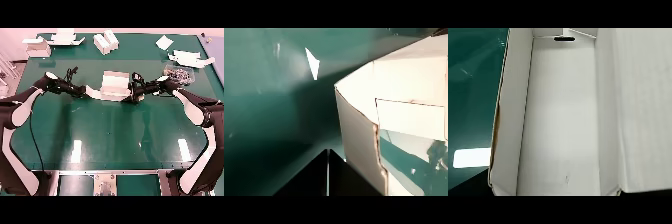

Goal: Fold the box and place the chain.

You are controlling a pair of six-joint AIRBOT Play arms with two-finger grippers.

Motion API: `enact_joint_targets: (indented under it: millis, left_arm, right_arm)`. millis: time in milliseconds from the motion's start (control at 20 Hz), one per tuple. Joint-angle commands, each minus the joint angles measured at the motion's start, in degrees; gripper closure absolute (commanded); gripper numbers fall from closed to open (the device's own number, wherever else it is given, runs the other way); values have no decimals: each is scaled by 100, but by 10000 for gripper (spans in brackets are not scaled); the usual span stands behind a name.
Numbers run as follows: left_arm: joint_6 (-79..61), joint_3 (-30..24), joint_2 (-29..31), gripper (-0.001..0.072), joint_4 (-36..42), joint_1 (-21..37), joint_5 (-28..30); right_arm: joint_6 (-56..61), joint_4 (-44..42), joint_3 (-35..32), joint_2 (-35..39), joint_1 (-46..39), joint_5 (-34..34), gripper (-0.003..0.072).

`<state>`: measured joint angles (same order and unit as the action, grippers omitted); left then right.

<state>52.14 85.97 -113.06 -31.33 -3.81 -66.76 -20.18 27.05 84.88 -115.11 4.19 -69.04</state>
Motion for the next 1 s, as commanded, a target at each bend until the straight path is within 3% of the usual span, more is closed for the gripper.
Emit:
enact_joint_targets:
  millis: [0, 300, 500, 550, 600, 950]
  left_arm:
    - [-122, 162, 13, 691, 522, -76, -234]
    - [-155, 627, 13, 688, 481, -280, -243]
    - [-157, 627, 11, 686, 444, -280, -249]
    - [-157, 627, 11, 593, 444, -280, -247]
    - [-160, 627, 11, 415, 463, -280, -269]
    - [-164, 627, 11, 405, 713, -282, -302]
  right_arm:
    - [2, 0, 0, 2, 2, -2, 88]
    - [2, 0, 0, 2, 2, -2, 88]
    - [2, 0, 0, 2, 2, -2, 88]
    - [2, 0, 0, 2, 2, -2, 88]
    - [2, 0, 0, 2, 2, -2, 88]
    - [2, 0, 0, 2, 2, -2, 88]
